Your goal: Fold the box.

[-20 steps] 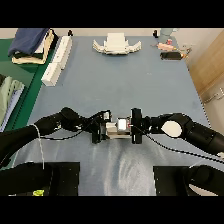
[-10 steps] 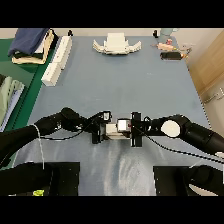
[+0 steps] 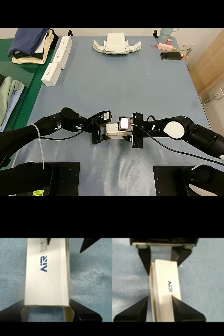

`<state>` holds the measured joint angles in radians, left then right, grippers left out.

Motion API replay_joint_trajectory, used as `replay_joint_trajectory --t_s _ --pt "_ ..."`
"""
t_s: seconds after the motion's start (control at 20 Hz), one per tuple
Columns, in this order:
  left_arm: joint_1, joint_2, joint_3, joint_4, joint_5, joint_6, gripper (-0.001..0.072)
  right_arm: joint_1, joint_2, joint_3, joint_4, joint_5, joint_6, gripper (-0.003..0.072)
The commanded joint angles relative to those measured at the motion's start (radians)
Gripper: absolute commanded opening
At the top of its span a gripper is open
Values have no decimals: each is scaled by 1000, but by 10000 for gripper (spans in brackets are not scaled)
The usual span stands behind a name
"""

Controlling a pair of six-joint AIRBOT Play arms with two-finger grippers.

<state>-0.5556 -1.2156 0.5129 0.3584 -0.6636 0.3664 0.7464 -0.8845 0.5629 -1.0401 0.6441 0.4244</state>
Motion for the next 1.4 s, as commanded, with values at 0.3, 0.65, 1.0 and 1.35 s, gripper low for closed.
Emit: replay_joint_trajectory --t_s 0.3,0.65,1.0,1.35 --pt "0 0 1 2 0 0 444 0 42 -110 310 -255 148 3" --pt "0 0 1 2 0 0 444 2 42 -233 774 -421 -257 3" --pt "0 0 1 2 0 0 444 2 42 -279 801 -417 -267 3" --pt "0 0 1 2 0 0 445 2 -15 -281 809 -413 -238 3"
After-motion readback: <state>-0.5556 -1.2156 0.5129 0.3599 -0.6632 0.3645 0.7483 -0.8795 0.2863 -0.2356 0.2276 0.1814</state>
